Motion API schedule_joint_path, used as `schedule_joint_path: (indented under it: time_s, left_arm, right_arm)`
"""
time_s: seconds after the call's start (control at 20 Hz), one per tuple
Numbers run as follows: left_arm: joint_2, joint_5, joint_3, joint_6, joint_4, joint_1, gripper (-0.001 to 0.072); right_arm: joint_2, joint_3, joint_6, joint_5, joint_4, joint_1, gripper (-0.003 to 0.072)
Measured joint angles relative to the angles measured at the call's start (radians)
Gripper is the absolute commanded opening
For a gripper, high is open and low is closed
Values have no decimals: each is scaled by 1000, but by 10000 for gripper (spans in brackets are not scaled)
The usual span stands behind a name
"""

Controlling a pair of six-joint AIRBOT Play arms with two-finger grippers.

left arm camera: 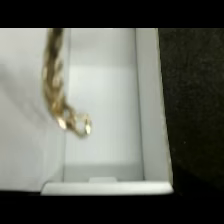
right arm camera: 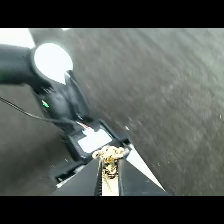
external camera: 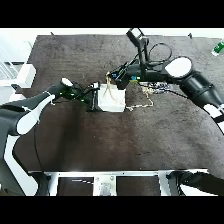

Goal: Fold the box and place the chain.

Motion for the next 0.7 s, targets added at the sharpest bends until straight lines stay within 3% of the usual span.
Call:
schedule_joint_path:
  time_s: [0.25,0.3,0.35,0.4,0.7]
  left_arm:
    - [0,0,0,0,0,0,482]
    - [0,0,0,0,0,0,482]
    - [0,0,0,0,0,0,482]
    - [0,0,0,0,0,0,482]
    - [0,0,0,0,0,0,482]
  right_arm:
    - [-112,-23,13,-10,-22,0,16]
    - [-134,-29,15,-10,-25,-2,135]
    - [-158,-35,17,-11,-31,-6,315]
    - [-175,-39,18,-13,-39,-14,405]
    - [-158,-47,19,87,-73,-143,408]
